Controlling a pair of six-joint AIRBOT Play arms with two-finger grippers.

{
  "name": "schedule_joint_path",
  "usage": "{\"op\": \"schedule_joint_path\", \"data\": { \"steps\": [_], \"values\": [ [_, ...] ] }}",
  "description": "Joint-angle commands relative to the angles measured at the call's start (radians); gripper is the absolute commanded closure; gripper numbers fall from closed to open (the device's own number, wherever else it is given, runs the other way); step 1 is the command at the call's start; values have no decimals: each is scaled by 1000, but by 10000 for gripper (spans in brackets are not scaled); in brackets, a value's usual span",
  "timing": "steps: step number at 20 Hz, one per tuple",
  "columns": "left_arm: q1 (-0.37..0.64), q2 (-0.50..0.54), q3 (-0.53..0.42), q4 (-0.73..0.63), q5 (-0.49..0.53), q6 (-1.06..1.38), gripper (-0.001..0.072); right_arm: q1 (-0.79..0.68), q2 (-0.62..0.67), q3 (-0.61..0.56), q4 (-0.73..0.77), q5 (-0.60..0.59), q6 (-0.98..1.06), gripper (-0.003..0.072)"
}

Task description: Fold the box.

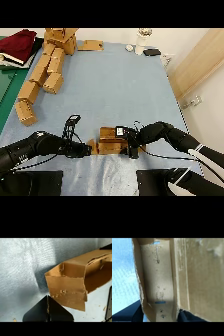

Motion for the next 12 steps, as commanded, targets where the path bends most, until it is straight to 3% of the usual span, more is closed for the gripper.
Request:
{"op": "schedule_joint_path", "data": {
  "steps": [1, 3, 6, 7, 8, 10, 11, 12],
  "values": [
    [0, 7, 1, -91, 41, 80, 699, 0, 0, 0, 0, 1, 0, 280],
    [0, 6, 1, -182, 111, 166, 697, 0, 0, 0, 0, 0, 0, 280],
    [1, 6, 1, -192, 156, 174, 675, 0, 1, 0, 0, 0, 0, 280],
    [1, 6, 1, -192, 154, 174, 438, 0, 0, 0, 0, 0, 0, 280],
    [1, 5, 1, -192, 155, 174, 378, 0, 1, 0, 0, 1, 0, 280],
    [2, 2, 1, -192, 155, 174, 381, 0, 0, 0, 0, 0, 0, 280],
    [2, 1, 1, -183, 154, 174, 488, 0, 0, 0, 0, 1, 0, 280],
    [2, 1, 1, -181, 155, 173, 495, 0, 0, 0, 0, 1, 0, 280]
  ]
}}
